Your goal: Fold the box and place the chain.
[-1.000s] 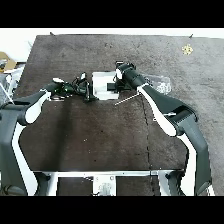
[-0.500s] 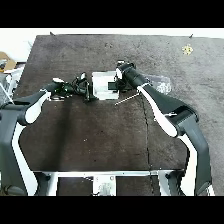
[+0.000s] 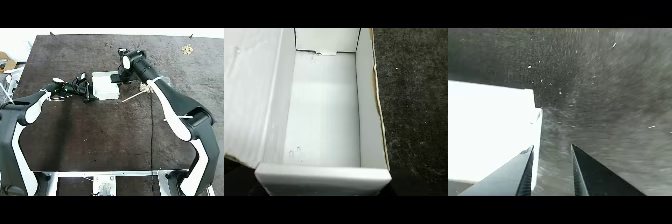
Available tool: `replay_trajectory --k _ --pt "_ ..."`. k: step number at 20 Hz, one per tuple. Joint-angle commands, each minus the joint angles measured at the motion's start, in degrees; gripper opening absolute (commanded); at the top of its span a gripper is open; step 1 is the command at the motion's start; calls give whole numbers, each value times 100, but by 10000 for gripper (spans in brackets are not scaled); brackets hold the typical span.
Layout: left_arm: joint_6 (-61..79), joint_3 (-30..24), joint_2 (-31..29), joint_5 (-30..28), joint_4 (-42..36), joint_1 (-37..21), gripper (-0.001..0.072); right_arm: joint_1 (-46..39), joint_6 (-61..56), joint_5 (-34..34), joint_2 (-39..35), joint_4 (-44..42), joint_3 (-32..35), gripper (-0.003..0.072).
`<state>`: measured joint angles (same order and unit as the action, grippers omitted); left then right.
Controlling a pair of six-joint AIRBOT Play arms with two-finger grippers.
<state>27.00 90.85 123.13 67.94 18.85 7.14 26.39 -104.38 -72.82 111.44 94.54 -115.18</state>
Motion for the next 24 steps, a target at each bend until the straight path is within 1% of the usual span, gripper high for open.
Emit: replay_trajectory --k 1,3,6,10,13,17,19,24 --pt "0 -2 -2 0 2 -4 286 -363 1189 -238 -529 24 -7 284" --pt "0 -2 -2 2 2 -4 285 -772 1292 -422 -719 20 -7 284" --pt "0 -2 -2 2 2 -4 285 -1388 1294 -695 -697 17 4 255" --pt "0 -2 -2 0 2 -4 285 -1937 1335 -693 -522 -98 243 256" --pt "0 -2 -2 0 2 -4 285 -2081 1486 -654 -223 -293 378 256" --pt "0 -2 -2 0 2 -4 285 -2085 1617 -286 164 -728 376 256" --pt "0 -2 -2 2 2 -4 285 -2085 1615 -188 295 -741 376 256" --pt "0 -2 -2 0 2 -4 285 -2087 1613 -197 446 -822 376 256"
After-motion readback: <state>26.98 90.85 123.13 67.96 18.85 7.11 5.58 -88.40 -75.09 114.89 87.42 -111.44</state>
